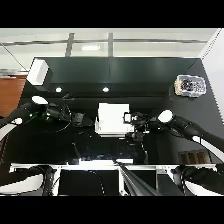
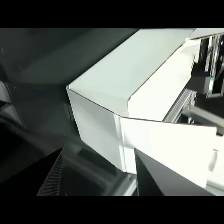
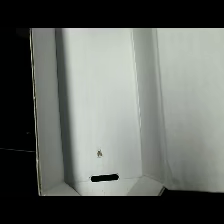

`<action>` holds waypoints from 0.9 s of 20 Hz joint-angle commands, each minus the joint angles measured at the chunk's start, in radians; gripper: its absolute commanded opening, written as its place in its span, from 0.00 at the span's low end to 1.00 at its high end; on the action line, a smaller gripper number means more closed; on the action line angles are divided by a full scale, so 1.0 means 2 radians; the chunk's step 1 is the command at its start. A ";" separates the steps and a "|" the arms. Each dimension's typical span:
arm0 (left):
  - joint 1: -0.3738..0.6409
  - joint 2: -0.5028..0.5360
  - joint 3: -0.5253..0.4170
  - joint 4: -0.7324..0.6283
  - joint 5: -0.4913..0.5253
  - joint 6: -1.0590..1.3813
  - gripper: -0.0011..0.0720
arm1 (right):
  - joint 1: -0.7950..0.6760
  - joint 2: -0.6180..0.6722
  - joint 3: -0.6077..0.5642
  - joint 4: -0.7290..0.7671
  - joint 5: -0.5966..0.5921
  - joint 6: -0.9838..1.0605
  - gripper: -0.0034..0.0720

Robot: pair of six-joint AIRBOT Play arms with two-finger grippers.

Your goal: Fold the box and place the chain.

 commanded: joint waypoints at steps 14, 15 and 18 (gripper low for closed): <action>-0.145 0.001 0.072 0.140 0.089 -0.300 0.96 | 0.001 0.000 0.000 0.000 0.000 0.000 0.61; -0.153 0.001 0.072 0.139 0.099 -0.308 0.95 | 0.001 0.000 0.000 0.000 0.000 0.000 0.61; -0.173 0.001 0.072 0.141 0.113 -0.322 0.95 | 0.001 0.000 0.000 0.000 0.000 0.000 0.61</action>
